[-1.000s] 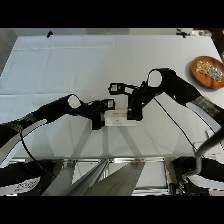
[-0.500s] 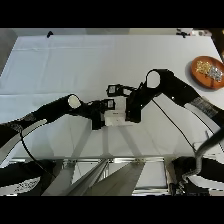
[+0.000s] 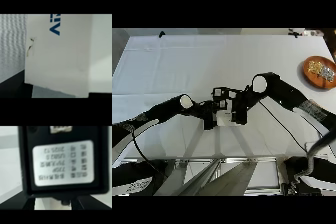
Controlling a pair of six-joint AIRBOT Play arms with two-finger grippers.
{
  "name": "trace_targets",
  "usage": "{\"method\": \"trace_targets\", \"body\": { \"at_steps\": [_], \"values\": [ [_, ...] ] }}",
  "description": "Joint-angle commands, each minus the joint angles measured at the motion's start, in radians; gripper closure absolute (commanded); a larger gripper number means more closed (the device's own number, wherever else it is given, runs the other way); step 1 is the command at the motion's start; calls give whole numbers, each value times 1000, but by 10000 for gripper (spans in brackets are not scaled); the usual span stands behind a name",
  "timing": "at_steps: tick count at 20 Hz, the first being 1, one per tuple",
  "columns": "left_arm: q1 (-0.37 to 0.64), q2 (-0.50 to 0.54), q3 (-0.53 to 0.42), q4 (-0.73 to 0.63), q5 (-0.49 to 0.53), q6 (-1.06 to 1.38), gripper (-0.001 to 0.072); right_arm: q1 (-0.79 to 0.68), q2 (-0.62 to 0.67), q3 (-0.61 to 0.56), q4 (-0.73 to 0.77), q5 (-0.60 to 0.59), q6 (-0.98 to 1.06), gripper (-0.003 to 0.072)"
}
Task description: Fold the box and place the chain.
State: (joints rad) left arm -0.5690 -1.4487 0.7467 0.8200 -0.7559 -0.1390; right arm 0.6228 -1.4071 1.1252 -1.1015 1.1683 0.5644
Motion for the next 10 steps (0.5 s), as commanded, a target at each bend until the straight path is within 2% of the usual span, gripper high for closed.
{"method": "trace_targets", "body": {
  "at_steps": [1,6,10],
  "values": [
    [0,1,0,0,0,0,575,8,-2,1,-1,-48,55,274],
    [0,1,0,0,0,0,575,8,-12,1,1,-44,77,274],
    [0,1,0,0,0,0,574,8,-13,1,-2,21,82,274]
  ]
}}
